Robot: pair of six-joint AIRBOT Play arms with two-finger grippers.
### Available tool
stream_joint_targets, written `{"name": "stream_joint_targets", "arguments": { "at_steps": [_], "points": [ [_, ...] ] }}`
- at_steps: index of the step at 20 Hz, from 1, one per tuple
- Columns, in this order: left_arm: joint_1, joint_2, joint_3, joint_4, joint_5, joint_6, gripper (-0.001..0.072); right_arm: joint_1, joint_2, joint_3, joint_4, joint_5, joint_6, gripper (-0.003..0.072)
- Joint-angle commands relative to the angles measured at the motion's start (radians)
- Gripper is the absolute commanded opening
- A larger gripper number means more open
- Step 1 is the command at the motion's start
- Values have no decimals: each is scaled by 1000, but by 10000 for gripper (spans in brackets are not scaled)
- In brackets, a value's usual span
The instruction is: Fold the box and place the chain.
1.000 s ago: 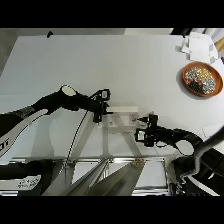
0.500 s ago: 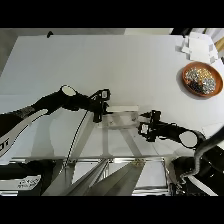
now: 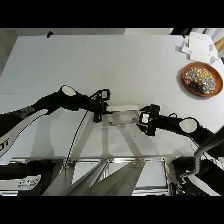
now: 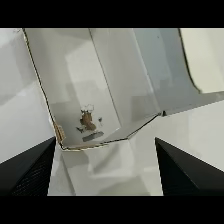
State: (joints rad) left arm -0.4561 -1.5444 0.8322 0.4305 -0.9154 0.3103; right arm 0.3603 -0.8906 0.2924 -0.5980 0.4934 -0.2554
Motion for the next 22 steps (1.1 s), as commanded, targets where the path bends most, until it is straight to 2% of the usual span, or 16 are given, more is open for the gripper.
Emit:
{"name": "stream_joint_targets", "arguments": {
  "at_steps": [1,6,12,22],
  "points": [
    [-1,0,0,0,-1,0,12,-52,-34,19,88,79,-149,720],
    [0,0,0,0,-2,0,12,-119,-102,34,135,178,-261,720],
    [0,0,0,0,-1,0,12,-177,-245,147,156,288,-297,720],
    [0,0,0,0,-1,0,12,-193,-355,184,163,362,-379,720]
  ]
}}
